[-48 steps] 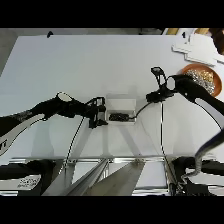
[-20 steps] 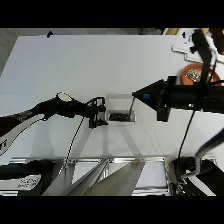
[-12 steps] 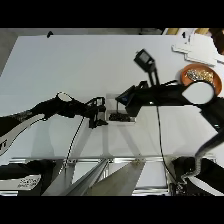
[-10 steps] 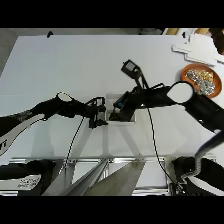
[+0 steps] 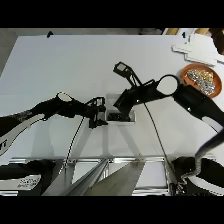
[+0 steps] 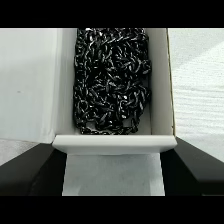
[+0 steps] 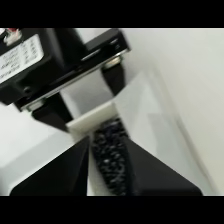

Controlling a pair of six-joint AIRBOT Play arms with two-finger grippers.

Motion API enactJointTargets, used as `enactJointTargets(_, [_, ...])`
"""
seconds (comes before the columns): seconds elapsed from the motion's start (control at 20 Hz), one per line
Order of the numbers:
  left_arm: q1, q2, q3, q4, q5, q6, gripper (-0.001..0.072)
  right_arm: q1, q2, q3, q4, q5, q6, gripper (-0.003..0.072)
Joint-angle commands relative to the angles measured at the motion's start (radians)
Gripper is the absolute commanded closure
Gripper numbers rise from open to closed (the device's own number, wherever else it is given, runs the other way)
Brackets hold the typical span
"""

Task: Fold the box and place the chain.

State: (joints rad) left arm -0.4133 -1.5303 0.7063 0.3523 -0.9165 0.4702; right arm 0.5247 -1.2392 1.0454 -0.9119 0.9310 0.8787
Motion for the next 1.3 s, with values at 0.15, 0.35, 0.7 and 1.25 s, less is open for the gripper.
enactJointTargets(0.15, [0.0, 0.0, 0.001, 0.0, 0.0, 0.0, 0.0559, -0.138, -0.137, 0.146, -0.051, 0.019, -0.076, 0.0671])
enactJointTargets(0.35, [0.0, 0.0, 0.001, 0.0, 0.0, 0.0, 0.0559, -0.114, -0.209, 0.101, -0.083, 0.042, -0.149, 0.0671])
enactJointTargets(0.7, [0.0, 0.0, 0.001, 0.0, 0.0, 0.0, 0.0559, -0.071, -0.054, -0.121, 0.044, 0.021, -0.373, 0.0667])
enactJointTargets(1.25, [0.0, 0.0, 0.001, 0.0, 0.0, 0.0, 0.0559, 0.017, 0.058, -0.221, 0.045, 0.019, -0.433, 0.0478])
